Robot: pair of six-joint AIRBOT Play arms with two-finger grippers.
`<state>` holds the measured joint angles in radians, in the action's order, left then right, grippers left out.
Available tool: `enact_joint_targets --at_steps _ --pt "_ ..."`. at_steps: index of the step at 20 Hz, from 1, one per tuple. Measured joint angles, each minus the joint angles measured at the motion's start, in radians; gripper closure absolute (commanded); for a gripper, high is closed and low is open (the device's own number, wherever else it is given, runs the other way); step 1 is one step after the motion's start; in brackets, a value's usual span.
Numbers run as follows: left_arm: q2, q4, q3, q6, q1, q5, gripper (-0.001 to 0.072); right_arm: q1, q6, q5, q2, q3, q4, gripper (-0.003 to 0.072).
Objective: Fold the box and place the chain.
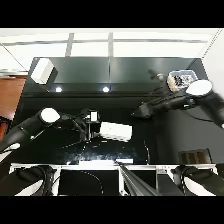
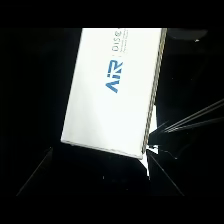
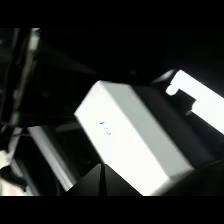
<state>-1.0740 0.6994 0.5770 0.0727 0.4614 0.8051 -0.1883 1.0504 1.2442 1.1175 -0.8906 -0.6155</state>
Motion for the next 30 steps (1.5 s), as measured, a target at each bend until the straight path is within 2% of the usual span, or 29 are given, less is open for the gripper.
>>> enact_joint_targets --at_steps 3,5,11,16,22,30 --pt "0.023 0.014 0.015 -0.036 0.028 0.034 0.0001 0.118 0.029 0.022 -0.045 -0.011 -0.092 0.0649" --pt "0.011 0.019 0.032 -0.049 0.069 0.015 0.0001 0.169 0.042 0.024 -0.058 -0.014 -0.125 0.0649" --pt "-0.116 0.018 0.151 -0.1 0.154 0.003 0.0002 0.219 0.053 0.008 -0.071 -0.017 -0.159 0.0649" --pt "-0.208 0.022 0.233 -0.127 0.172 0.064 0.0001 0.227 0.056 0.002 -0.072 -0.017 -0.166 0.0648" --pt "-0.245 0.018 0.256 -0.169 0.186 0.085 0.0001 0.227 0.057 -0.003 -0.072 -0.017 -0.167 0.0649" --pt "-0.268 0.03 0.259 -0.182 0.209 0.066 0.0001 0.227 0.056 -0.003 -0.072 -0.017 -0.168 0.0648"
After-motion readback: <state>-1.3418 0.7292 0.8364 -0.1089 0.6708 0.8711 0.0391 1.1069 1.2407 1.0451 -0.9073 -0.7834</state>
